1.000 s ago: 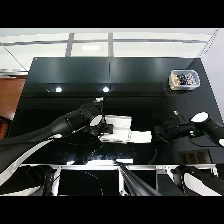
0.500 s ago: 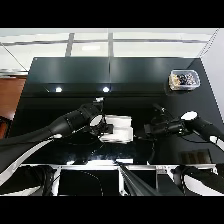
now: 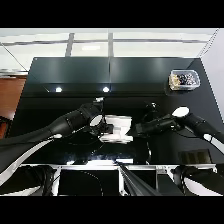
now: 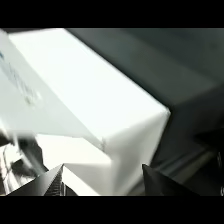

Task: Fold the box and place the chain.

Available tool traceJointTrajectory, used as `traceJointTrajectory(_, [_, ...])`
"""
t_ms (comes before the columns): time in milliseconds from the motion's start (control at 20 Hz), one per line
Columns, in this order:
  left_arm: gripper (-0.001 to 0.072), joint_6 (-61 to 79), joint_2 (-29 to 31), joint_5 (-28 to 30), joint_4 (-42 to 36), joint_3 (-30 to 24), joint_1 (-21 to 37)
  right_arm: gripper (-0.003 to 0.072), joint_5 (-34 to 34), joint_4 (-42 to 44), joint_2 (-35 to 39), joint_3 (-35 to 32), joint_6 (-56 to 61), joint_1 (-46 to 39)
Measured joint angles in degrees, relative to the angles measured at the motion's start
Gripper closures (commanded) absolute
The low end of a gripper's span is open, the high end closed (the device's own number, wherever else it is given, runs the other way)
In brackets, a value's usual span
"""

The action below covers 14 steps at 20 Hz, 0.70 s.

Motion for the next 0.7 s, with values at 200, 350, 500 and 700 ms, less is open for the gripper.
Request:
traceJointTrajectory(200, [0.0679, -0.07, 0.0, -0.07, 0.02, 0.0, 0.0, 0.0123, -7.89, -8.2, 0.09, 4.09, 14.91, 7.89])
traceJointTrajectory(350, [0.068, 0.07, 0.0, -0.13, 0.02, 0.0, 0.0, 0.0123, -10.99, -21.11, 0.09, 8.13, 30.77, 14.32])
traceJointTrajectory(500, [0.068, 0.07, 0.0, -0.13, 0.02, 0.0, 0.0, 0.0142, -10.95, -36.09, 0.09, 11.96, 47.76, 20.48])
traceJointTrajectory(700, [0.0679, 0.04, 0.0, -0.09, 0.02, 0.0, 0.0, 0.0264, -9.57, -49.53, -0.07, 14.73, 65.92, 26.95])
